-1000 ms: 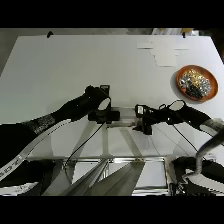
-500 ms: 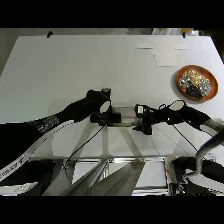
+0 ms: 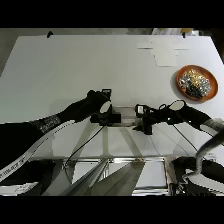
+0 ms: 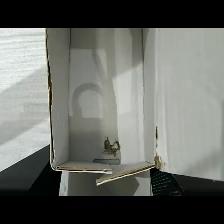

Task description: Fold the box and place the chain.

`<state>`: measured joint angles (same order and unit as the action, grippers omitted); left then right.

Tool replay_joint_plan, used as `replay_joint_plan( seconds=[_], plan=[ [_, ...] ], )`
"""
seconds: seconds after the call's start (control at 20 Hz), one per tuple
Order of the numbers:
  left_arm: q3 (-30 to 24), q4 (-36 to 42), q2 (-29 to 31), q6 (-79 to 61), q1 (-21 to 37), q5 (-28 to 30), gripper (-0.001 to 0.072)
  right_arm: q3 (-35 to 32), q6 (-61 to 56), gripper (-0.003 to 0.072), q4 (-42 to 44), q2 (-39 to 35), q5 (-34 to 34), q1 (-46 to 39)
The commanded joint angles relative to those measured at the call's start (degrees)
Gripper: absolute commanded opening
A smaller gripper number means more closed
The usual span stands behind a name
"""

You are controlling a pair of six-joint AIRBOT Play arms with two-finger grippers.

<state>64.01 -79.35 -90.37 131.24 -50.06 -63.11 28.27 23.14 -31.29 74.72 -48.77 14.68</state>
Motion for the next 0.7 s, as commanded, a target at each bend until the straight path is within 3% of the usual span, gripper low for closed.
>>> replay_joint_plan(
  seconds=[0.0, 0.3, 0.4, 0.45, 0.65],
  plan=[
    [0.02, 0.04, 1.75, -1.75, 0.48, -0.57, 0.011, -0.02, -0.15, 0.0436, 0.07, -0.02, -0.04, 0.02],
    [0.0, 0.02, 8.22, -12.15, 3.02, -5.79, 0.0119, -0.02, -0.15, 0.0436, 0.07, -0.02, -0.04, 0.02],
    [0.0, 0.26, 10.25, -13.2, 4.39, -6.99, 0.0325, -0.02, -0.15, 0.0436, 0.07, -0.02, -0.04, 0.02],
    [0.0, 0.85, 11.19, -13.22, 4.98, -7.43, 0.039, -0.02, -0.15, 0.0436, 0.07, -0.02, -0.07, 0.02],
    [0.0, 3.08, 13.25, -20.65, 6.97, -8.15, 0.0407, -0.02, -0.15, 0.0436, 0.07, -0.02, -0.07, 0.02]
  ],
)
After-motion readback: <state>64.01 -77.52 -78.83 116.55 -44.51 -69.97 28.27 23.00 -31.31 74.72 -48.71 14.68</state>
